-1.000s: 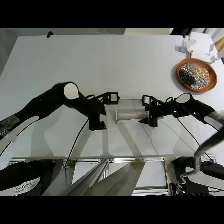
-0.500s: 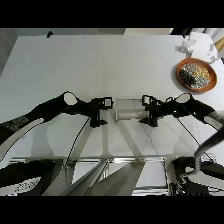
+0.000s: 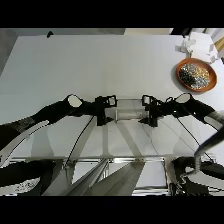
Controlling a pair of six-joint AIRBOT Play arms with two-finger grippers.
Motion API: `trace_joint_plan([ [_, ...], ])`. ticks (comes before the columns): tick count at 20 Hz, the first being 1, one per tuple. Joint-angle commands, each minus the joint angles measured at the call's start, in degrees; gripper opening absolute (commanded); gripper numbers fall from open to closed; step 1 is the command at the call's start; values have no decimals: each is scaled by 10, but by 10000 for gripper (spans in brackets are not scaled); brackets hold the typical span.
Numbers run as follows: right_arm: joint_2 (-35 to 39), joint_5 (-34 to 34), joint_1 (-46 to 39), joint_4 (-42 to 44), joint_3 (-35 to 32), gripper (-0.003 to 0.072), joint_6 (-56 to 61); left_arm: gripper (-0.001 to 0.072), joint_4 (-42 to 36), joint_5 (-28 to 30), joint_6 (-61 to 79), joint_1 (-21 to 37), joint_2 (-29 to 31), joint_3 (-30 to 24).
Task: Fold the box and place the chain.
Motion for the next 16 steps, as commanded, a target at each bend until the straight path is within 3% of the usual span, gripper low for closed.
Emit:
trace_joint_plan([
  [1,0,0,0,0,0,400,0,710,-27,-6,3,-2,-8,0],
  [5,0,0,0,0,0,400,0,709,-30,-32,56,-13,-10,0],
  [16,0,0,0,0,0,400,0,703,-58,-15,56,-26,-21,6],
])
